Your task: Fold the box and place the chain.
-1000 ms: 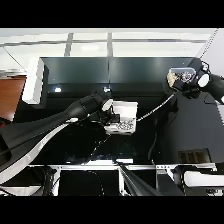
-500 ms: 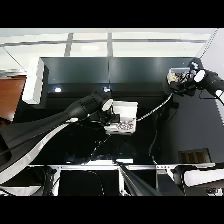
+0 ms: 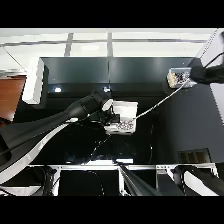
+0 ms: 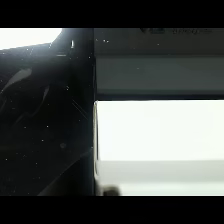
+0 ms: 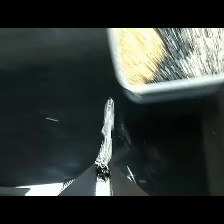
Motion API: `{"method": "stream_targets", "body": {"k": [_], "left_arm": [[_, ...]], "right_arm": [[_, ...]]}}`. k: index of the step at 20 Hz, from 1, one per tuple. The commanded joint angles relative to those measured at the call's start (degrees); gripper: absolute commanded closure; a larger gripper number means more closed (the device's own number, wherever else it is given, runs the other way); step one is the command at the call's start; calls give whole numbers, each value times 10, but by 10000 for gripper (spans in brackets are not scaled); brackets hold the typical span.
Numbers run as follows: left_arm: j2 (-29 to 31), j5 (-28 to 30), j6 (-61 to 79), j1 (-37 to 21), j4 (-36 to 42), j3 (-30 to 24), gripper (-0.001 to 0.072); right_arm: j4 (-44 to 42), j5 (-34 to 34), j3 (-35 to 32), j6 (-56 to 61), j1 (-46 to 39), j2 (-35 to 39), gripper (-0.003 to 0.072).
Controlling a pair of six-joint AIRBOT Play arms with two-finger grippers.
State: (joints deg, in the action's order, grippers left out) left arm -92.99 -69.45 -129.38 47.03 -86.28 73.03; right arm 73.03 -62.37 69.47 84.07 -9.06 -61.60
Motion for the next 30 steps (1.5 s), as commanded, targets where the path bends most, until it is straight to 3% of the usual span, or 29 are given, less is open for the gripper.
{"method": "stream_targets", "body": {"k": [1,4,9,13,15,19,23,26,30], "left_arm": [[0,0,0,0,0,0,683],[0,0,0,0,0,0,683],[0,0,0,-1,0,0,682],[0,0,0,0,0,0,683],[0,0,0,0,0,0,683],[0,0,0,-1,0,0,683],[0,0,0,0,0,0,682],[0,0,0,-1,0,0,683],[0,0,0,0,0,0,683]], "right_arm": [[-107,-32,0,-23,0,136,671],[-190,-43,0,-31,0,188,671],[-402,-101,0,-80,0,195,671],[-572,-91,0,-121,1,195,671],[-607,-78,0,-128,17,195,671],[-557,-45,0,-127,114,180,671],[-389,-39,-11,-65,209,151,671],[-307,-34,-64,-27,255,136,671],[-292,21,-156,-20,282,115,671]]}}
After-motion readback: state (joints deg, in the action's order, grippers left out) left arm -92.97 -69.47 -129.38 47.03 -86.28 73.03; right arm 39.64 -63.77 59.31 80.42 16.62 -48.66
